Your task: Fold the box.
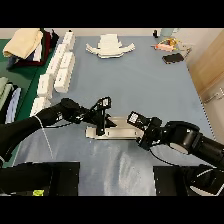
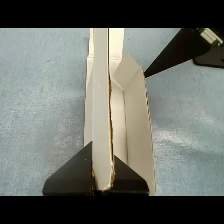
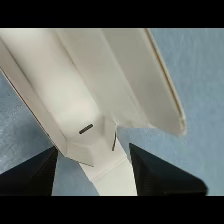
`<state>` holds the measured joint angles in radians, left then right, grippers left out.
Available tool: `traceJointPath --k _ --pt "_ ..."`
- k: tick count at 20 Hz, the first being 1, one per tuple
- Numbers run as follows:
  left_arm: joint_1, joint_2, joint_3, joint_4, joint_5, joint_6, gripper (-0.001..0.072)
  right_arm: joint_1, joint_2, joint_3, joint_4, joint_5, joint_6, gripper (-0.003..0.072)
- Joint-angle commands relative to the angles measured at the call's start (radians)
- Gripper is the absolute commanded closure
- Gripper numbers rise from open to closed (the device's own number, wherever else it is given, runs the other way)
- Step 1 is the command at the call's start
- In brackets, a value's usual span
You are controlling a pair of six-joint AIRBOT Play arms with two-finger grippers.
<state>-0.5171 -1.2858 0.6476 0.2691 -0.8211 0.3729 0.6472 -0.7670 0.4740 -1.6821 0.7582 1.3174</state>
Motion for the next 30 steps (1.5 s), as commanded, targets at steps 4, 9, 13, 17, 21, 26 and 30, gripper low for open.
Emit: traceJointPath --k 4,9,13,17,21,26,30 --pt "0.000 -0.001 -0.001 0.000 0.000 0.000 0.0697 -0.384 -0.070 0.001 0.756 0.043 -0.973 -0.0034" --pt "-0.001 -0.001 -0.001 0.000 0.000 0.000 0.0697 -0.498 -0.219 0.031 0.945 0.140 -1.258 -0.0034" --pt "0.000 -0.001 -0.001 0.000 0.000 0.000 0.0697 -0.500 -0.330 0.065 0.915 0.180 -1.258 -0.0034" --pt "-0.001 -0.001 -0.001 0.000 0.000 0.000 0.0698 -0.500 -0.353 0.065 0.847 0.160 -1.223 -0.0034" --pt "-0.001 -0.001 -0.001 0.000 0.000 0.000 0.0697 -0.499 -0.331 0.065 0.835 0.161 -1.194 -0.0029" --pt "-0.001 -0.001 -0.001 0.000 0.000 0.000 0.0697 -0.496 -0.329 0.065 0.947 0.142 -1.194 -0.0029" --pt "-0.001 -0.001 -0.001 0.000 0.000 0.000 0.0697 -0.496 -0.329 0.065 0.983 0.140 -1.238 -0.0029"
